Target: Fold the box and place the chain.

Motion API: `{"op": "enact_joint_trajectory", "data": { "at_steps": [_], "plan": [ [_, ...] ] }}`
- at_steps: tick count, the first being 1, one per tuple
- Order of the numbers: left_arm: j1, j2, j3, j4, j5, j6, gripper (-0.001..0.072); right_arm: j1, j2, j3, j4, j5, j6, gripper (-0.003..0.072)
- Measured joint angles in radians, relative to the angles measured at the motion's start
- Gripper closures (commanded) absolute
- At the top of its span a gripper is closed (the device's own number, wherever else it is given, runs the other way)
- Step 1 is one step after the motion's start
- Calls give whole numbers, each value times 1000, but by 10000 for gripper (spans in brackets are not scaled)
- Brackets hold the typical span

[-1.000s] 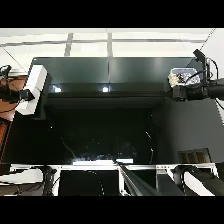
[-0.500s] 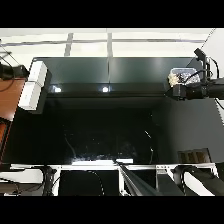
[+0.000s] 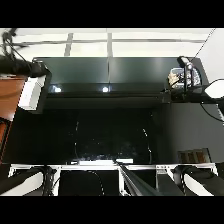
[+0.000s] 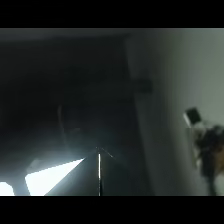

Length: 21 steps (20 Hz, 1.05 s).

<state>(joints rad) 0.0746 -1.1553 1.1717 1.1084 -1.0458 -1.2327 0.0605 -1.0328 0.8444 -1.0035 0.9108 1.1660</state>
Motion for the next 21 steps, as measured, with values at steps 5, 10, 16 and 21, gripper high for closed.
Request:
{"op": "enact_joint_trajectory", "data": {
  "at_steps": [5, 10, 16, 21],
  "plan": [
    [-90, 310, -367, 63, 183, 26, 685, 13, 0, -43, -54, 13, 0, 671],
    [-109, 435, -524, 79, 234, 31, 685, 15, 0, -52, -68, 27, 0, 671],
    [-113, 448, -561, 85, 249, 33, 685, 15, 0, -53, -70, 29, 0, 672],
    [-113, 449, -566, 85, 251, 32, 685, 15, 0, -54, -71, 29, 0, 671]
  ]
}}
